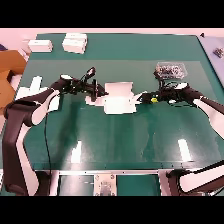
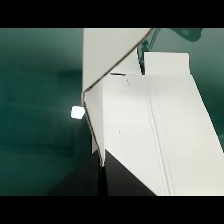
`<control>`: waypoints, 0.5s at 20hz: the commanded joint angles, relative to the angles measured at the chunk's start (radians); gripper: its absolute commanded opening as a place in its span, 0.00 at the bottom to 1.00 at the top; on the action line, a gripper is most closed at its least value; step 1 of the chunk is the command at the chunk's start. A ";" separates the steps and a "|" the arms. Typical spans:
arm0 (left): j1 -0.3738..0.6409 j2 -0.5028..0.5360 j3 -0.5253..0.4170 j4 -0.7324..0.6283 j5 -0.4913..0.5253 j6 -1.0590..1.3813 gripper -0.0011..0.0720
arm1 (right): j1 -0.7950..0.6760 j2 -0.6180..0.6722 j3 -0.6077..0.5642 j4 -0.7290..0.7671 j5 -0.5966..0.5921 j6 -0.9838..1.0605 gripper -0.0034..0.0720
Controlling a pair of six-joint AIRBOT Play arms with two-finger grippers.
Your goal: Fold the box and place the chain.
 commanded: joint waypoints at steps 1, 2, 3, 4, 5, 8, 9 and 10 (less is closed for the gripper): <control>0.000 0.000 0.000 -0.004 -0.003 0.000 0.04 | 0.000 0.000 -0.017 -0.002 0.005 0.005 0.06; 0.000 0.000 0.000 -0.004 -0.003 0.000 0.04 | -0.001 0.000 -0.018 -0.003 -0.002 0.005 0.06; 0.000 0.000 0.000 -0.004 -0.003 0.000 0.04 | -0.005 0.000 -0.015 -0.002 -0.005 0.005 0.06; 0.000 0.000 0.000 -0.004 -0.003 0.000 0.04 | -0.009 0.000 -0.014 -0.001 -0.005 0.005 0.15; 0.000 0.000 0.000 -0.004 -0.003 0.000 0.04 | -0.011 0.000 -0.014 -0.001 -0.004 0.005 0.32; 0.000 0.000 0.000 -0.004 -0.003 0.000 0.04 | -0.029 0.001 -0.013 -0.002 0.000 0.005 0.46; 0.000 0.000 0.000 -0.004 -0.003 0.000 0.04 | -0.039 0.001 -0.012 -0.002 0.000 0.005 0.56; 0.000 0.000 0.000 -0.004 -0.003 0.000 0.04 | -0.051 0.001 -0.012 -0.002 0.004 0.005 0.63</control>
